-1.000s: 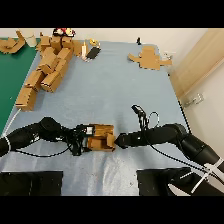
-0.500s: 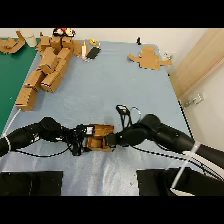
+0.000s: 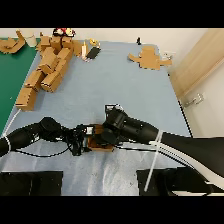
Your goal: Fold the box.
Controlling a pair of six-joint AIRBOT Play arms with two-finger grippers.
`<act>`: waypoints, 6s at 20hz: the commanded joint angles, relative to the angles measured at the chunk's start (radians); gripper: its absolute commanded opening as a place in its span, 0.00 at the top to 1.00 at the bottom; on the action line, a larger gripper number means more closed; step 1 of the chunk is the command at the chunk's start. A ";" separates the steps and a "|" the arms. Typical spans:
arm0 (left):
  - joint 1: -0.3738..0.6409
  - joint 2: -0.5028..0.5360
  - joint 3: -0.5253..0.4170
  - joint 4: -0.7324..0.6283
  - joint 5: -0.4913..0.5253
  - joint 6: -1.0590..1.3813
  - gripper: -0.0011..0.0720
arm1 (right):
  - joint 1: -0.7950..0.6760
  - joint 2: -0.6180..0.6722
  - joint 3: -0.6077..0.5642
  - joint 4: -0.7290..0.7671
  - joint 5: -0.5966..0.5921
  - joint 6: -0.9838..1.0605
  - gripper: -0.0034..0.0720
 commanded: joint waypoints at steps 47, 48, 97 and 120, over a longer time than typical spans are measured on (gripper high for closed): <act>0.000 0.000 0.001 0.000 0.000 0.000 0.28 | -0.790 0.063 -0.278 1.121 0.310 -1.598 0.96; 0.000 0.000 0.001 0.000 0.000 0.000 0.28 | -0.781 0.031 -0.252 1.175 0.257 -1.666 0.95; 0.000 0.000 0.001 0.000 0.000 0.000 0.28 | 0.008 0.545 -0.573 0.141 0.838 -1.788 0.48; 0.000 0.000 0.001 0.000 0.000 0.000 0.28 | 0.039 0.516 -0.573 0.148 0.795 -1.787 0.69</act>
